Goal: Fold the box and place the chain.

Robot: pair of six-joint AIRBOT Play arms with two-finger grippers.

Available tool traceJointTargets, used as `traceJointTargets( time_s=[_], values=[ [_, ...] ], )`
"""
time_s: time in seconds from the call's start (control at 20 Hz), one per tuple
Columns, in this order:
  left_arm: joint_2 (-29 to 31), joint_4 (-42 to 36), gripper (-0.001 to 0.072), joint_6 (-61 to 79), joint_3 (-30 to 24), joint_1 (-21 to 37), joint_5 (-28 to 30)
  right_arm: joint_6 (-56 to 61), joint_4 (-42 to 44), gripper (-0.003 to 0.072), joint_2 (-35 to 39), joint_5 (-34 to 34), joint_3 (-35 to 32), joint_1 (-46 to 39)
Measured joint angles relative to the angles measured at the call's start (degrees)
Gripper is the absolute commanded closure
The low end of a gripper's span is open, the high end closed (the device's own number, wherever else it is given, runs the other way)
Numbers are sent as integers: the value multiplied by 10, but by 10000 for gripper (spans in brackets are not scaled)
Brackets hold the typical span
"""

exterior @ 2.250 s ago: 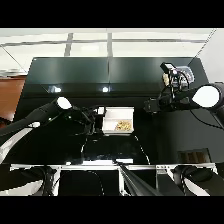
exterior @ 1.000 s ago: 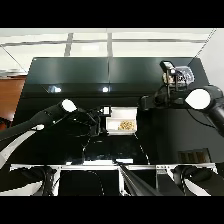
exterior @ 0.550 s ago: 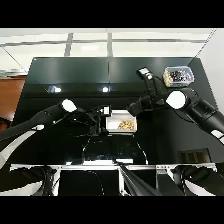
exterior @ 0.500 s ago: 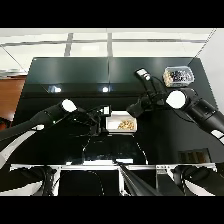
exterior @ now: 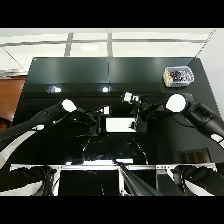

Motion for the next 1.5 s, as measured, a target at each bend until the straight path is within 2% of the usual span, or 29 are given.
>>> traceJointTargets(
  time_s=[0.25, 0.35, 0.45, 0.5, 0.55, 1.05, 1.1, 1.15, 1.5],
  values=[
    [-2, -1, 247, 0, 0, 0, -1, -64, 29, 26, 0, -16, -23, 0],
    [-3, -2, 247, 0, 0, 0, -2, -76, 33, 208, 0, -22, -25, 0],
    [-4, -2, 247, 0, 0, 0, -1, -81, 35, 228, 0, -26, -27, 0],
    [-4, -2, 248, 0, 0, 0, -1, -83, 36, 429, 0, -26, -27, 0],
    [-4, -2, 247, 0, 0, 0, -1, -83, 37, 489, 0, -26, -28, 0],
    [-5, -1, 248, -1, 0, 0, -1, -75, 38, 485, -7, -26, -30, 0],
    [-5, -1, 247, -1, 0, 0, -1, -75, 39, 393, -8, -26, -30, 0],
    [-5, -1, 247, -1, 0, 0, -1, -73, 39, 357, -9, -25, -30, 0],
    [-5, 0, 247, 1, 0, 0, -2, -73, 39, 357, -11, -20, -34, 0]
  ],
)
